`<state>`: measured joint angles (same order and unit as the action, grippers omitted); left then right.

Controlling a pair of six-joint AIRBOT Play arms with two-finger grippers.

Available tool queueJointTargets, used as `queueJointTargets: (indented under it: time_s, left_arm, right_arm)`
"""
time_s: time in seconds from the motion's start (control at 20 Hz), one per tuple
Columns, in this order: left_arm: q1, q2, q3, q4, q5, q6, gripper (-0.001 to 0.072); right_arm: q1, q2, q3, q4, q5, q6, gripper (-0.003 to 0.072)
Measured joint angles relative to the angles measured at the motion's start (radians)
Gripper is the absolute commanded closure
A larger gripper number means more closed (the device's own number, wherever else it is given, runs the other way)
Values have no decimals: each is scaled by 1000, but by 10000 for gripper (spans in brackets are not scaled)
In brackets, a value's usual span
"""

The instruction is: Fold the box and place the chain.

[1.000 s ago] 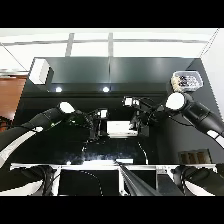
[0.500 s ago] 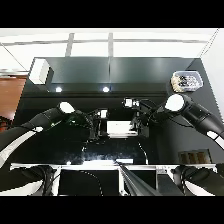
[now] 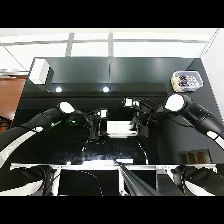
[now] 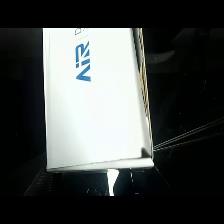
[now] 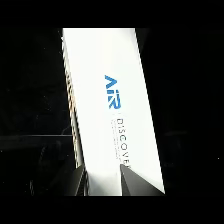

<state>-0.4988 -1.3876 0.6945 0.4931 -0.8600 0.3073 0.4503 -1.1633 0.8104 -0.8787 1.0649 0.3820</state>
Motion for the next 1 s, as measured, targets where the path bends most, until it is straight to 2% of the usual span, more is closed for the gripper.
queueJointTargets:
  time_s: [1.0]
  left_arm:
    - [0, 0, 0, 0, 0, 0, 250]
  right_arm:
    - [0, 0, 1, 33, -23, 3, 443]
